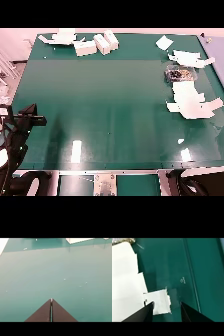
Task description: Fold the box and place the chain.
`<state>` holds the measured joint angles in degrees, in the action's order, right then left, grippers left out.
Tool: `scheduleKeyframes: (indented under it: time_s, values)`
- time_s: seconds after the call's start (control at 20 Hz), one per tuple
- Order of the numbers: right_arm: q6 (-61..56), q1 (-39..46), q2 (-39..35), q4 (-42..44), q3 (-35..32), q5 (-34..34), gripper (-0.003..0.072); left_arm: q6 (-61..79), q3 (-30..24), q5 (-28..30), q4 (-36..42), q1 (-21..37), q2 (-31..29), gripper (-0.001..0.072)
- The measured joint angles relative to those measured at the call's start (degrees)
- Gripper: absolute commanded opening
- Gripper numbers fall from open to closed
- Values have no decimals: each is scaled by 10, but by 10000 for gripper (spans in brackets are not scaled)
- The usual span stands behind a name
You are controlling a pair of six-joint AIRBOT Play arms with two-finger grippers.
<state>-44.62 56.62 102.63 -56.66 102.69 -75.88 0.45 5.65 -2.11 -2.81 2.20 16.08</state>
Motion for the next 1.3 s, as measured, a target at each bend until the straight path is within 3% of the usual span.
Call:
scheduleKeyframes:
  time_s: [0.35,1.3]
  values:
    - [16,-35,75,-42,49,-30,426,0,0,0,0,0,0,19]
    - [72,-55,151,-79,55,-75,422,0,0,0,0,0,0,19]
